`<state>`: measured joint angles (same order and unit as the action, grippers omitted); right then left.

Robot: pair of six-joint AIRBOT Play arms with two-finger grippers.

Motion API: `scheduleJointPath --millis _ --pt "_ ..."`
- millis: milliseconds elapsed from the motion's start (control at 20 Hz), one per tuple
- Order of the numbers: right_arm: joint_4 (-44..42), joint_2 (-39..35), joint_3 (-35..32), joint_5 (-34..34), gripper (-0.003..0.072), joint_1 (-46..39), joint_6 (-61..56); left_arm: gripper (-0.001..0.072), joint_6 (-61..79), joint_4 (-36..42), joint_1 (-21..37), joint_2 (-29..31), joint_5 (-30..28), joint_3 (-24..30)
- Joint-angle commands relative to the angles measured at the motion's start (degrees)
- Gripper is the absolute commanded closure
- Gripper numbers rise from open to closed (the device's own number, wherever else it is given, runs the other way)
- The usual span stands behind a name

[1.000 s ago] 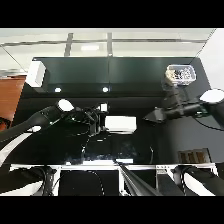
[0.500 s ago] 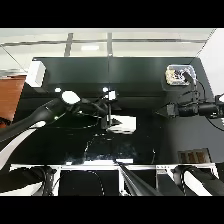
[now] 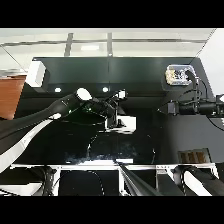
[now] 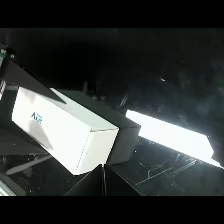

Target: Fold the box and place the chain.

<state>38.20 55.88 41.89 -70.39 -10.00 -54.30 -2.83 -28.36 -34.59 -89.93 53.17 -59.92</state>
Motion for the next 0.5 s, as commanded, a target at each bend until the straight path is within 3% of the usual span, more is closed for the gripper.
scheduleJointPath --millis 0,450 --pt "0.0 0.0 0.0 0.1 0.0676 0.0 0.1 -0.0006 -0.6 -1.4 -0.1 -0.5 1.5 -0.3" --pt "0.0 0.0 0.0 0.1 0.0676 0.0 0.1 -0.0007 6.4 -5.0 -0.8 -0.5 2.9 -0.3"
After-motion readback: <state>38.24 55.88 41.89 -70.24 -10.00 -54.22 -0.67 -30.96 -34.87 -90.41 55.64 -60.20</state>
